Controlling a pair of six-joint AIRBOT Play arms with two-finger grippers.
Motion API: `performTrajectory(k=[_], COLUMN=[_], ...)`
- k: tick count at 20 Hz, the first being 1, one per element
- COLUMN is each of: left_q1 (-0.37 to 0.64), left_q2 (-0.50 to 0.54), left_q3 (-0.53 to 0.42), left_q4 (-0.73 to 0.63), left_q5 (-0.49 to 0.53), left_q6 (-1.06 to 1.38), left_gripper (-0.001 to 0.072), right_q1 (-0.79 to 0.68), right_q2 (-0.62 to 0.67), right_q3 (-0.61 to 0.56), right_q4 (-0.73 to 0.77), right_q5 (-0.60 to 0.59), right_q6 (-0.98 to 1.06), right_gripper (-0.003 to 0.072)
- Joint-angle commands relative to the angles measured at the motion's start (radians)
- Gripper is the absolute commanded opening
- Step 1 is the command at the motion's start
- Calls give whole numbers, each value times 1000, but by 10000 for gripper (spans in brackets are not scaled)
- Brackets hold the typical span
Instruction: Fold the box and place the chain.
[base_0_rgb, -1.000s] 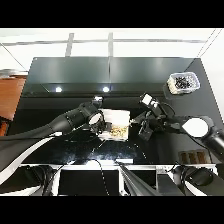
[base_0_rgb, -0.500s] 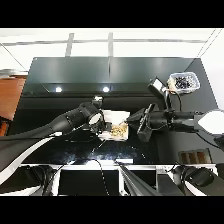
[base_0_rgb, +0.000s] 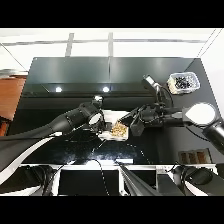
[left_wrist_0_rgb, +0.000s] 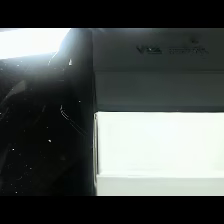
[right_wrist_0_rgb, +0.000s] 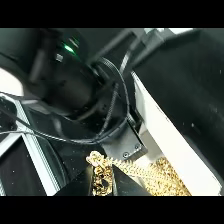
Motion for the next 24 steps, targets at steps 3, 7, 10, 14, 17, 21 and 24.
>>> performTrajectory(k=[3, 7, 10, 14, 17, 21, 24], left_q1=[3, 3, 7, 11, 11, 11, 5], left_q2=[0, 0, 4, 28, 53, 69, 158], left_q3=[1, 1, 2, 19, 46, 118, 130], left_q4=[0, 0, 0, 1, 0, 0, -53], left_q5=[2, 0, 3, -1, -16, -180, -302], left_q6=[1, 1, 6, 6, 6, 139, 483], left_gripper=[30, 30, 30, 233, 701, 702, 701], right_q1=[-24, -196, -345, -474, -517, -520, -520], right_q2=[-39, -36, -35, -35, -35, -35, -35], right_q3=[8, 55, 68, 68, 68, 68, 68], right_q4=[-56, -94, -95, -117, -117, -117, -117], right_q5=[33, 270, 481, 617, 607, 595, 581], right_q6=[38, 87, 112, 116, 116, 110, 84], right_gripper=[596, 596, 685, 699, 699, 699, 699])
